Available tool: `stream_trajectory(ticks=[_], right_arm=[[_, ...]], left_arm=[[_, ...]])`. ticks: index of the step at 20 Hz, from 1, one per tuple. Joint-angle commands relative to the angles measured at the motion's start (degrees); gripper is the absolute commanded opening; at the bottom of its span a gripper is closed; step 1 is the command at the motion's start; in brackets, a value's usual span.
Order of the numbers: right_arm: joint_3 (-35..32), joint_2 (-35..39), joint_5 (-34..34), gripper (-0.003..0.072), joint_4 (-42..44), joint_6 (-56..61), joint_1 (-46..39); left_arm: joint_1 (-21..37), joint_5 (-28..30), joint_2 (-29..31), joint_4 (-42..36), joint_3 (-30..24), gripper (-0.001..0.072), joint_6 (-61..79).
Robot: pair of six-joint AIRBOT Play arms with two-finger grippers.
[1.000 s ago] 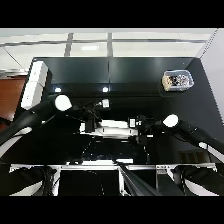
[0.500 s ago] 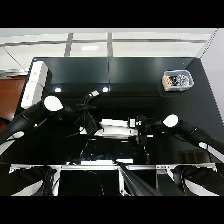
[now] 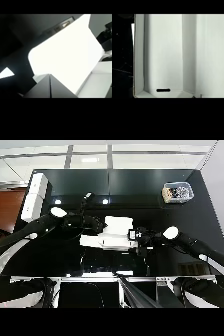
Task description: Fold the box and place the chain.
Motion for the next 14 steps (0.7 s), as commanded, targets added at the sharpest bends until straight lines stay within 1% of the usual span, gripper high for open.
stream_trajectory(ticks=[1,2,4,6,8,10,12,14], right_arm=[[-0.02,-0.04,0.02,0.0126,-0.07,-0.07,0.02],[-0.02,-0.04,0.02,0.0126,-0.07,-0.07,0.02],[-0.02,-0.04,0.04,0.0126,-0.07,-0.07,0.02],[-0.02,-0.04,0.04,0.0126,-0.07,-0.07,0.02],[-0.02,-0.04,0.04,0.0126,-0.07,-0.07,0.02],[-0.02,-0.04,0.04,0.0126,-0.07,-0.07,0.02],[-0.02,-0.04,0.04,0.0126,-0.07,-0.07,0.02],[-0.02,-0.04,0.04,0.0126,-0.07,-0.07,0.02]], left_arm=[[0.09,-2.62,-4.42,-0.46,-0.02,0.0025,0.76],[0.11,-2.78,-4.87,-0.2,0.02,0.0025,1.03],[1.49,-2.82,-3.06,3.08,1.09,0.0023,2.86],[4.42,-2.95,1.81,7.13,2.78,0.0023,1.53],[8.17,-3.98,9.66,10.32,2.58,0.0023,0.0],[10.86,-6.64,17.05,12.13,0.48,0.0024,0.81],[11.69,-10.36,23.04,12.02,-4.0,0.0028,9.2],[11.32,-11.72,25.44,12.22,-8.74,0.0028,19.93]])
